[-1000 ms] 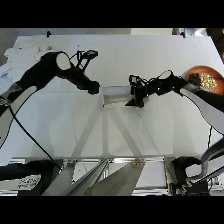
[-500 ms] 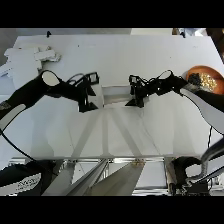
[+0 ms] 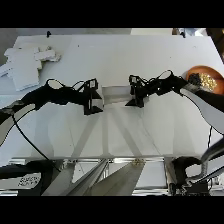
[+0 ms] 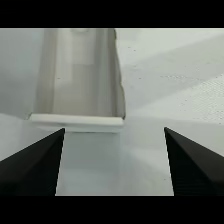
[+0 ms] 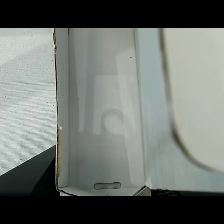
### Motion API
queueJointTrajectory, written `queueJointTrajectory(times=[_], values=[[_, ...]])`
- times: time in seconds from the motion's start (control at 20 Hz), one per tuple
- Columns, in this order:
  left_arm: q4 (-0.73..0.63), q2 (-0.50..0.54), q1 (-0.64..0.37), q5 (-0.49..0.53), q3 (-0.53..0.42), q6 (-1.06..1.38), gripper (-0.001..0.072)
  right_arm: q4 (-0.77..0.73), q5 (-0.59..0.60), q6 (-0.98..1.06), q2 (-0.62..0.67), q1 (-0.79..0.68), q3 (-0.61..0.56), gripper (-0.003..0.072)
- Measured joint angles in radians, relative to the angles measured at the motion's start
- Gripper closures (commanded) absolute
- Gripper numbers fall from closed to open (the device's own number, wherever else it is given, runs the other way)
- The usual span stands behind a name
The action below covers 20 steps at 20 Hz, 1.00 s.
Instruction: Fold the box and place the chain.
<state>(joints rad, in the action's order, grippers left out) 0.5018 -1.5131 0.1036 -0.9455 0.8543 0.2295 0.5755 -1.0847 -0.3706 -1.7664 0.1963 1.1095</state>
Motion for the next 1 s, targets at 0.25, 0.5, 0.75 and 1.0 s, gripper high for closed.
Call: queueJointTrajectory(times=[0.25, 0.5, 0.75, 1.0], values=[[-0.056, -0.026, -0.067, -0.014, -0.001, 0.082, 0.0008, 0.0, 0.0, 0.0, 0.0, 0.0, 0.0, 0.023], [-0.137, -0.09, -0.085, -0.042, -0.001, 0.18, 0.0007, 0.0, 0.0, 0.0, 0.0, 0.0, 0.0, 0.023], [-0.206, -0.121, -0.076, -0.056, 0.003, 0.242, 0.0007, 0.0, 0.0, 0.0, 0.0, 0.0, 0.0, 0.023], [-0.223, -0.128, -0.055, -0.057, 0.004, 0.273, 0.0008, 0.0, 0.0, 0.0, 0.0, 0.0, 0.0, 0.023]])
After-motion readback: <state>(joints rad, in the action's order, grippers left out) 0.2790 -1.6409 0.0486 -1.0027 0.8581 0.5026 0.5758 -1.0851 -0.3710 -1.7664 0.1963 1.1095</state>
